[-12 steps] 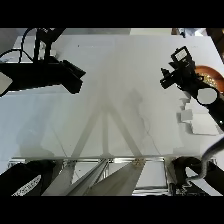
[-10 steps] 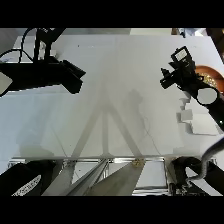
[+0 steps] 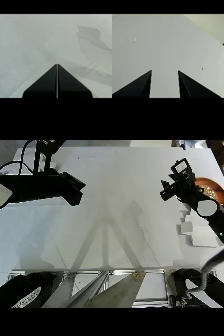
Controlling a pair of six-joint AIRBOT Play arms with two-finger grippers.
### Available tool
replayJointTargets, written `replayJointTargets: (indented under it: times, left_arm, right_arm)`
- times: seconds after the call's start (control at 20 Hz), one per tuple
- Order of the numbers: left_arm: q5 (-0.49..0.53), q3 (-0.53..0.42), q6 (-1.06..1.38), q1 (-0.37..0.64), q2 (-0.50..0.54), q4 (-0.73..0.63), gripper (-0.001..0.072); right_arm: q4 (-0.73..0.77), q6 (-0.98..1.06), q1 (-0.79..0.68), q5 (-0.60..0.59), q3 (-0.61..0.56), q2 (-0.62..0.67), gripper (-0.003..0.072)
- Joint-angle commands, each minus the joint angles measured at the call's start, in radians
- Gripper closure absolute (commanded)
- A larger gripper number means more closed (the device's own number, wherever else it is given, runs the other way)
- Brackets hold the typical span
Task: Fold the box and place the chain.
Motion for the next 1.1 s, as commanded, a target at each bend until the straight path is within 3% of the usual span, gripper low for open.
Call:
replayJointTargets:
  times: [0.0, 0.25, 0.55, 0.7, 1.0, 1.05]
  left_arm:
    - [0.000, 0.000, 0.000, 0.001, 0.001, 0.000, 0.0700]
    - [0.000, 0.000, 0.000, 0.001, 0.001, 0.000, 0.0700]
    - [0.000, 0.000, 0.000, 0.001, 0.001, 0.000, 0.0700]
    - [0.000, 0.000, 0.000, 0.001, 0.001, -0.002, 0.0700]
    - [0.000, 0.000, 0.000, 0.001, 0.001, -0.002, 0.0700]
    - [0.000, 0.000, 0.000, 0.001, 0.001, -0.002, 0.0700]
  right_arm:
    - [0.006, 0.010, -0.001, 0.005, 0.001, 0.001, 0.0315]
    - [0.061, 0.391, -0.001, 0.169, 0.001, 0.001, 0.0316]
    - [0.093, 0.420, -0.002, 0.258, 0.011, 0.000, 0.0327]
    - [-0.002, 0.409, -0.056, 0.462, 0.108, 0.000, 0.0327]
    - [-0.040, 0.459, -0.344, 0.808, 0.346, 0.000, 0.0315]
    - [-0.059, 0.488, -0.402, 0.856, 0.360, 0.000, 0.0222]
